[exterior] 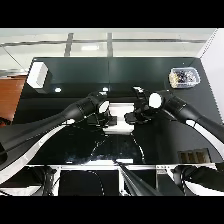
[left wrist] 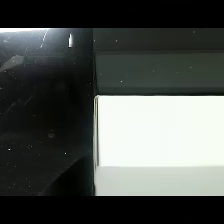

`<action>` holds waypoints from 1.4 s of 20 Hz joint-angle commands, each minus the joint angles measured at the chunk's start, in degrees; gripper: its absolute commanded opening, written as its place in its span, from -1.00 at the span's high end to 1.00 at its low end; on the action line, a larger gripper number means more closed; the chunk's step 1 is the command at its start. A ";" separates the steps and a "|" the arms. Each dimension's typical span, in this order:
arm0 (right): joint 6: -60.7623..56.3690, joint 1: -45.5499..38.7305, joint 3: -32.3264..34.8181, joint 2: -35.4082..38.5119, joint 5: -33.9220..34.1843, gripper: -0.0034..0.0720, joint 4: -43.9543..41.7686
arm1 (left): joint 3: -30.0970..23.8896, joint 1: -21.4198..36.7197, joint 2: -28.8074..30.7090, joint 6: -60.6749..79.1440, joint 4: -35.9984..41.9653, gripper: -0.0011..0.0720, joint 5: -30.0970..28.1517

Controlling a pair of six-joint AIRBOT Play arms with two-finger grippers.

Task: Fold the box and place the chain.

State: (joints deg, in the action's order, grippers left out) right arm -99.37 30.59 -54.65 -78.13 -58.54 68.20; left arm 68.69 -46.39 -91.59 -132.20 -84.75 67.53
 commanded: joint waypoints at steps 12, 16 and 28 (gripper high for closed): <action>-19.17 7.17 -5.68 -7.52 -7.69 -0.04 13.29 | 0.02 0.02 -0.02 0.00 -0.04 0.91 0.24; -19.15 7.21 -5.70 -7.50 -7.21 0.88 13.18 | 0.02 0.02 -0.02 0.00 -0.04 0.91 0.24; -19.15 7.30 -5.70 -7.50 -7.04 0.25 12.83 | 0.02 0.02 -0.02 0.00 -0.04 0.91 0.24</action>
